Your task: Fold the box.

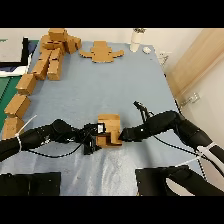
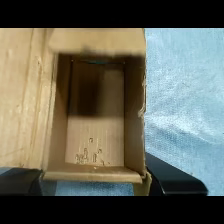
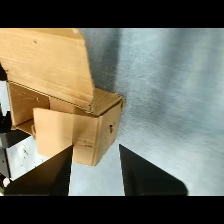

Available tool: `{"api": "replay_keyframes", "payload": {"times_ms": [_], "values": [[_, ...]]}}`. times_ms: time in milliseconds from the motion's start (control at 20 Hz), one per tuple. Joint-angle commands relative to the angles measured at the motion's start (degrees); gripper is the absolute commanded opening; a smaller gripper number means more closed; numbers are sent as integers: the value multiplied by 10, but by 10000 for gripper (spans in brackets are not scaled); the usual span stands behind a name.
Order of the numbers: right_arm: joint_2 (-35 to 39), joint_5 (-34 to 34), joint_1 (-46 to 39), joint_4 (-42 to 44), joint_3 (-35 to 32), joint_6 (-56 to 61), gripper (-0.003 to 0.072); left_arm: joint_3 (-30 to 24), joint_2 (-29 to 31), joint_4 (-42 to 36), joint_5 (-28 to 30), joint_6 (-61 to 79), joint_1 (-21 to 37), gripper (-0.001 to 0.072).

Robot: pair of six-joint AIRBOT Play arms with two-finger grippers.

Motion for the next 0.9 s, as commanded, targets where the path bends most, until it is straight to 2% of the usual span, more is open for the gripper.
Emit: {"api": "replay_keyframes", "payload": {"times_ms": [0,100,300,450,650,850], "values": [[-19,49,58,-39,11,67,445,0,0,0,0,0,0,614],[-26,70,96,-101,23,157,445,0,0,0,0,0,0,614],[-44,67,190,-252,58,343,443,0,0,0,0,0,0,614],[-81,24,252,-344,97,455,437,0,0,0,0,0,0,614],[-160,-19,314,-406,167,532,437,0,0,0,0,0,0,614],[-230,-90,326,-411,217,546,437,0,0,0,0,0,0,614]]}}
